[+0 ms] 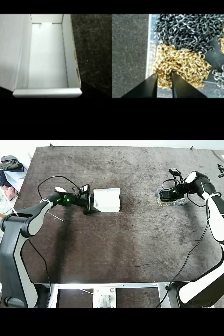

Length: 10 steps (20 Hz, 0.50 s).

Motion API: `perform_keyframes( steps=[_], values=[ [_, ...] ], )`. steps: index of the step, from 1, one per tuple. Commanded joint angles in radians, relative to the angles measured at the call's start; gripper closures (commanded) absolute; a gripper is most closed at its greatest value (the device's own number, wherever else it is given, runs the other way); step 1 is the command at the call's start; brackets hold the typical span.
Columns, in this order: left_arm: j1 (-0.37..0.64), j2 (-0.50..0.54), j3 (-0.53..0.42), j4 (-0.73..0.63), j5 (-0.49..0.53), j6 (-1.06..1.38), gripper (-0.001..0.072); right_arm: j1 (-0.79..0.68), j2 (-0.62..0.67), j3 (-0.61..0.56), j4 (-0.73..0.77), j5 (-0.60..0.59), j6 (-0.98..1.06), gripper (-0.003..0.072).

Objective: Fold the box and place the chain.

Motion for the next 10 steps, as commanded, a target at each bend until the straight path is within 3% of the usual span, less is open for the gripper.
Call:
perform_keyframes(
  steps=[1,5,6,7,10],
  values=[
    [0.000,0.000,0.000,0.000,0.000,0.000,0.0290,0.001,-0.004,0.004,-0.011,0.016,0.000,0.0451],
    [0.000,0.000,0.000,0.000,0.000,0.000,0.0291,0.001,-0.002,0.018,-0.016,0.021,0.001,0.0453],
    [0.000,0.000,0.000,0.000,0.000,0.000,0.0291,0.001,-0.003,0.018,-0.020,0.023,0.000,0.0494],
    [0.000,0.000,0.000,0.000,0.000,0.000,0.0290,0.001,-0.003,0.018,-0.021,0.023,0.002,0.0589],
    [0.000,0.000,0.000,0.000,0.000,0.000,0.0290,0.001,-0.003,0.018,-0.021,0.021,0.001,0.0623]
  ],
)
